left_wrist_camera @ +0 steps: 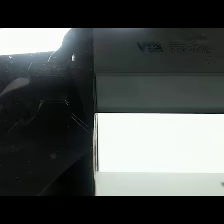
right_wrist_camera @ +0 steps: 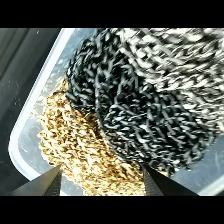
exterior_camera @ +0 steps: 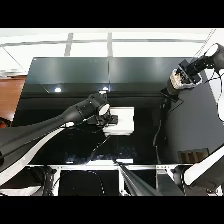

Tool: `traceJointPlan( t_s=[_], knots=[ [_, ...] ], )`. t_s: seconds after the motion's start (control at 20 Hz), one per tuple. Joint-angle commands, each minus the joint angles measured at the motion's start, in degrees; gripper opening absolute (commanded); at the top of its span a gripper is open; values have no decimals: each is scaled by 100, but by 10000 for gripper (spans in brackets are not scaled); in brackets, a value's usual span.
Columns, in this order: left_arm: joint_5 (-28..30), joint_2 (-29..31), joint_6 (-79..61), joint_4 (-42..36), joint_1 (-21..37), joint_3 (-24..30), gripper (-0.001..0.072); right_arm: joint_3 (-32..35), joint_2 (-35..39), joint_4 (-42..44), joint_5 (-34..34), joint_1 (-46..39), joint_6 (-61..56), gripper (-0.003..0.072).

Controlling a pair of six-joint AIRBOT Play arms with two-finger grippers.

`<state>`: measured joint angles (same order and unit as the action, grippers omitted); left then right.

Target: Fold the box and place the chain.

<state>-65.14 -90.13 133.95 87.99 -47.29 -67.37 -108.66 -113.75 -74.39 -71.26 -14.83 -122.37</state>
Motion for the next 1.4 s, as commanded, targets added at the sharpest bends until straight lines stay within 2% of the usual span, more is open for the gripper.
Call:
traceJointPlan(
  t_s=[0.0,0.35,0.4,0.45,1.0,1.05,1.1,1.2,1.35],
  knots=[
    [13,-4,-2,-2,0,2,26,-39,79,48,-127,-79,2,552],
    [15,-4,-2,-4,0,2,26,-164,42,22,-321,-7,138,551],
    [13,-4,-2,-2,0,2,26,-162,17,28,-332,-4,131,539],
    [13,-4,-2,-4,-2,2,26,-162,-7,35,-328,-4,101,481],
    [55,-4,-2,-7,0,2,26,-162,-238,142,-319,164,0,482],
    [57,-4,-2,-7,0,2,26,-162,-243,151,-343,162,9,349],
    [57,-4,-2,-4,-2,2,26,-164,-236,153,-378,162,116,133],
    [55,-4,-2,-4,-2,2,26,-166,-177,153,-463,164,398,57],
    [55,-4,-2,-17,0,2,26,-168,129,125,-479,162,970,14]
  ],
)
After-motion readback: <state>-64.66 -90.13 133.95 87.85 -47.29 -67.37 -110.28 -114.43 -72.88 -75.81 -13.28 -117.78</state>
